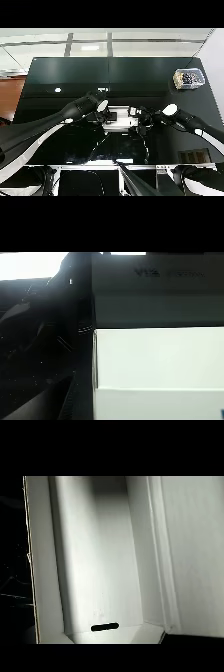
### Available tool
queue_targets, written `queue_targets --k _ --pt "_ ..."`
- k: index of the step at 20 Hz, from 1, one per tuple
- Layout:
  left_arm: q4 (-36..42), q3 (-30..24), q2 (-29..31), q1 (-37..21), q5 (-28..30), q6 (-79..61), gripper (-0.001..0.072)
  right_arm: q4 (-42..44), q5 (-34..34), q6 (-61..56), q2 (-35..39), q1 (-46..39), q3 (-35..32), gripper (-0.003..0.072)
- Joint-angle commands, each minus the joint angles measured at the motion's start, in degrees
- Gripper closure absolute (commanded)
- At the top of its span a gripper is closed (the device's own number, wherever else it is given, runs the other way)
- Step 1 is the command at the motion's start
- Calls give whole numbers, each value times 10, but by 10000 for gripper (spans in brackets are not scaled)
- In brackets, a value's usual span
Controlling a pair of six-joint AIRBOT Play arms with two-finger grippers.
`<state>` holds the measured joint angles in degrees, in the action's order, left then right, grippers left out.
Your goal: Fold the box and place the chain.
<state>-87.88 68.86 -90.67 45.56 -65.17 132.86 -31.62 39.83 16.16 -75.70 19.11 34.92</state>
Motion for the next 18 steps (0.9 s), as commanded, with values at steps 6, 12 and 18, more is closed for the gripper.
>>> queue_targets --k 6,12,18 --pt "-2 1 -5 0 0 0 360 0 0 0 0 0 0 496" --pt "-1 1 -5 0 6 0 444 0 0 0 0 0 0 495" --pt "1 1 -5 1 21 -9 681 0 0 0 0 0 0 496"
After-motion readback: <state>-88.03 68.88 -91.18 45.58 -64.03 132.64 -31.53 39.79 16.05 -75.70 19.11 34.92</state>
